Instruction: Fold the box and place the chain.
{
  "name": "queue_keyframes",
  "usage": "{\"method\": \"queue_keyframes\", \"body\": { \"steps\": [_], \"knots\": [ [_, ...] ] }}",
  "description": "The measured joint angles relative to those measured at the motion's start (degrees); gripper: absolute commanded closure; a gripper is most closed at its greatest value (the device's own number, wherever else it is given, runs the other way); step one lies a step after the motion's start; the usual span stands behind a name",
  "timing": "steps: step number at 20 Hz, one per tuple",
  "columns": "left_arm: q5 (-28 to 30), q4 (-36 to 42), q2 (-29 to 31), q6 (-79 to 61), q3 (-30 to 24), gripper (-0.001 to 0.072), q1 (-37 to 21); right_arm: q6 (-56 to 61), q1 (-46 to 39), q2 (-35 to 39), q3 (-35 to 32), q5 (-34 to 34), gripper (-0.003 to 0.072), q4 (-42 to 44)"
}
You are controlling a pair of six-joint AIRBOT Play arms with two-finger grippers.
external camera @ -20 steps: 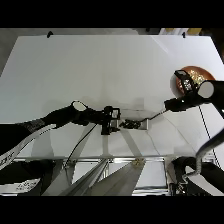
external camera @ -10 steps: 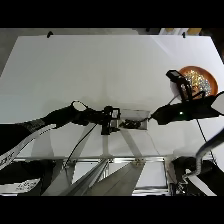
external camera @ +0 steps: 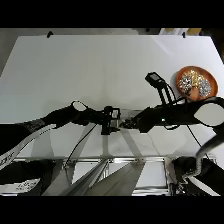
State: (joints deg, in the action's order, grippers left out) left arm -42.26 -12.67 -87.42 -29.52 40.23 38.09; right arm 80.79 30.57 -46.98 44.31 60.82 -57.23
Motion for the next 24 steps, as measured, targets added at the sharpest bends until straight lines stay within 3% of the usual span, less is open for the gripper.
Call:
{"method": "queue_keyframes", "body": {
  "steps": [1,2,3,5,8,12,16,17,19,20,24],
  "knots": [
    [0.0,0.0,0.0,0.0,0.0,0.032,0.0,0.0,0.3,-1.1,0.0,-0.4,0.0497,-0.2],
    [0.0,0.0,0.0,0.0,0.0,0.032,0.0,0.1,0.5,-2.3,0.0,-1.1,0.0412,-0.5],
    [0.0,0.0,0.0,0.0,0.0,0.032,0.0,0.1,0.6,-3.2,0.0,-1.5,0.0406,-0.7],
    [0.0,0.0,0.0,0.0,0.0,0.032,0.0,0.1,0.6,-4.4,0.3,-2.3,0.043,-0.8],
    [0.0,0.0,0.0,0.0,0.0,0.032,0.0,-0.8,-1.5,-5.2,2.8,-2.0,0.0676,-0.9],
    [0.0,0.0,0.0,0.0,0.0,0.032,0.0,-3.3,-8.9,-5.5,7.3,-2.4,0.0672,-1.9],
    [0.0,0.0,0.0,0.0,0.0,0.032,0.0,-2.6,-17.6,-7.3,8.9,-3.4,0.0672,-10.5],
    [0.0,0.0,0.0,0.0,0.0,0.032,0.0,-1.9,-19.5,-8.4,8.8,-3.4,0.0661,-12.9],
    [0.0,0.0,0.0,0.0,0.0,0.032,0.0,-0.8,-22.3,-10.9,7.7,-3.4,0.0433,-15.7],
    [0.0,0.0,0.0,0.0,0.0,0.032,0.0,-0.1,-23.2,-12.2,6.8,-3.4,0.0375,-16.7],
    [0.0,0.0,0.0,0.0,0.0,0.032,0.0,1.7,-25.1,-17.3,2.0,-4.6,0.0377,-20.4]
  ]
}}
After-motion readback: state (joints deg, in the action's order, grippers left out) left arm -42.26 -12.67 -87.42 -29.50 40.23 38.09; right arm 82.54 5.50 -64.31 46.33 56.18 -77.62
